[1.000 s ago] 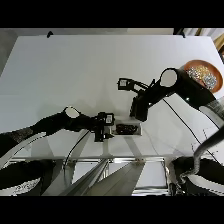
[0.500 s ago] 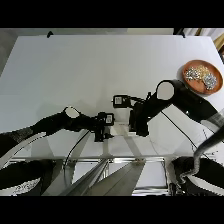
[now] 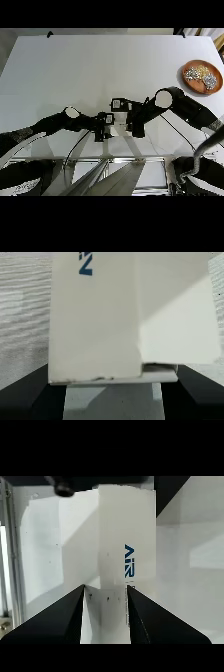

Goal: Fold the box and place the chain.

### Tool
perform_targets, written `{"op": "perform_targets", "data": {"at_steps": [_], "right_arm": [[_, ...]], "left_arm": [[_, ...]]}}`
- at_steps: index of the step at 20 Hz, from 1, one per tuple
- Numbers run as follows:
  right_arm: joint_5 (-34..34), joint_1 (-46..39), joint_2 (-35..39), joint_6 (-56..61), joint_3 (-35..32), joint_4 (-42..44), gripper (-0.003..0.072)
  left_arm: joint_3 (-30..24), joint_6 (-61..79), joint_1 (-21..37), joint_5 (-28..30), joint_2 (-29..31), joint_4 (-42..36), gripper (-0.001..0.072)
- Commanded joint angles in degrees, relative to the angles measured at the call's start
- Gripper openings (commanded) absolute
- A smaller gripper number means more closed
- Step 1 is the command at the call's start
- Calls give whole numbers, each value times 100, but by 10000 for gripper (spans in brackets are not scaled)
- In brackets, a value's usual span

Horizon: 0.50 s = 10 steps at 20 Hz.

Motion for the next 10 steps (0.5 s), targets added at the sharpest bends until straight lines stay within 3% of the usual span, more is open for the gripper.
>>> {"op": "perform_targets", "data": {"at_steps": [1, 3, 10], "right_arm": [[-96, 15, 24, 39, -13, -254, 272], [-98, 15, 72, 46, -13, -269, 228], [-365, 17, 96, 323, -203, -269, 179]], "left_arm": [[-2, 7, -2, -7, 4, 4, 31], [-2, 7, -2, -7, 4, 4, 31], [-2, 7, -4, -7, 4, 4, 31]]}}
